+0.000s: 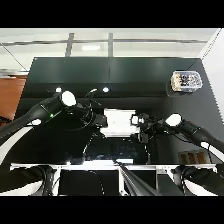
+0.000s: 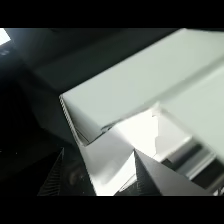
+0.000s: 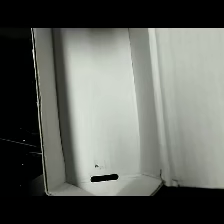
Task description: Fold the box and place the chain.
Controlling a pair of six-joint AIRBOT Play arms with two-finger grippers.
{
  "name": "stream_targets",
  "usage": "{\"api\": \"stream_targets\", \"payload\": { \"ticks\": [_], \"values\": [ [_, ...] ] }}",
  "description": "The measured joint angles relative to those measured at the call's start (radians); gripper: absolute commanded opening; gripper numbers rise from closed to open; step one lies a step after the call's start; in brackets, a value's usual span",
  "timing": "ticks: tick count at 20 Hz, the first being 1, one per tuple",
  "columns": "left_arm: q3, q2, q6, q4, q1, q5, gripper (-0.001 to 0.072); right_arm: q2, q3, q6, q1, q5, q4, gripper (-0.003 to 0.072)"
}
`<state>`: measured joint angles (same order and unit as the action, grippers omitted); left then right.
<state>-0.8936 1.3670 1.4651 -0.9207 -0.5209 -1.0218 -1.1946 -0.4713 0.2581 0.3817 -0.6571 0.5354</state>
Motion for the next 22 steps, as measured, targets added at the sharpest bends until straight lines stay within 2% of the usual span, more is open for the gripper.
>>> {"api": "stream_targets", "payload": {
  "ticks": [6, 16, 22],
  "values": [
    [-0.017, 0.000, 0.133, -0.062, -0.059, 0.041, 0.0505, 0.000, 0.000, 0.000, 0.000, 0.000, 0.000, 0.0011],
    [-0.050, 0.000, 0.221, -0.082, -0.094, 0.028, 0.0505, 0.000, 0.000, 0.000, 0.000, 0.000, 0.000, 0.0010],
    [-0.076, 0.000, 0.354, -0.209, -0.157, 0.015, 0.0505, 0.000, 0.000, 0.000, 0.000, 0.000, 0.000, 0.0010]
  ]
}}
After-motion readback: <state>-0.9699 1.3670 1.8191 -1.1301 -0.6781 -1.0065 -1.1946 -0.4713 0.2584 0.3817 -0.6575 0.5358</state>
